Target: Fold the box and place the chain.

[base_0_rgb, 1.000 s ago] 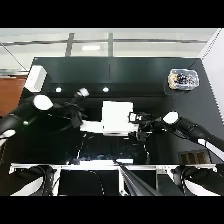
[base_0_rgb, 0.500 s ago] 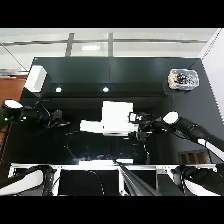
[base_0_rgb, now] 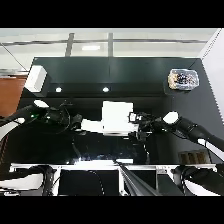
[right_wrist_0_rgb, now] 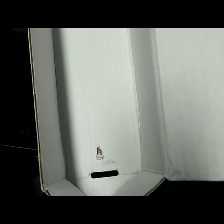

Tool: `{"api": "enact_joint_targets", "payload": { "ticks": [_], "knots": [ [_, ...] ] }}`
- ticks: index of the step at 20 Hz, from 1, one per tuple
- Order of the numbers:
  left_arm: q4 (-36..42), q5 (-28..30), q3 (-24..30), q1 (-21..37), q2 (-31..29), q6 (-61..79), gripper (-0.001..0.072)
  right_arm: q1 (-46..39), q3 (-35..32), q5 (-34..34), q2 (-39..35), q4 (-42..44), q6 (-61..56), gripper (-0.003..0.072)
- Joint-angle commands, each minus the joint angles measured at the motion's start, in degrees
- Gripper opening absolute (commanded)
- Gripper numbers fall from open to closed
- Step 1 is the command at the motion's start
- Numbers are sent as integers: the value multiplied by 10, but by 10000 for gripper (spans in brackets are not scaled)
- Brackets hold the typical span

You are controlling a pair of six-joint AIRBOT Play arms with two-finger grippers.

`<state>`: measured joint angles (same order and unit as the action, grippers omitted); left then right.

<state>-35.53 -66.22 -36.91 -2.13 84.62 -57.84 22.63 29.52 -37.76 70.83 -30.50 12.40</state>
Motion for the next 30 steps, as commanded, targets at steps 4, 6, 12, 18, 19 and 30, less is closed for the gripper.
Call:
{"api": "enact_joint_targets", "payload": {
  "ticks": [4, 6, 12, 18, 19, 30],
  "knots": [
    [11, -14, -36, -38, 9, 37, 30, 0, 0, 0, 0, 0, 0, 230],
    [10, -38, -44, -38, 9, 37, 137, 0, 0, 0, 0, 0, 0, 230],
    [-25, -77, -82, -40, 9, 34, 713, 0, 0, 0, 0, 0, 0, 230],
    [-54, -64, -141, -103, 9, -56, 708, 0, 0, 0, 0, 0, 0, 230],
    [-62, -64, -153, -117, 8, -57, 708, 0, 0, 0, 0, 0, 0, 230],
    [-186, 19, -198, -256, 6, -267, 707, 0, 0, 0, 0, 0, 0, 230]
  ]
}}
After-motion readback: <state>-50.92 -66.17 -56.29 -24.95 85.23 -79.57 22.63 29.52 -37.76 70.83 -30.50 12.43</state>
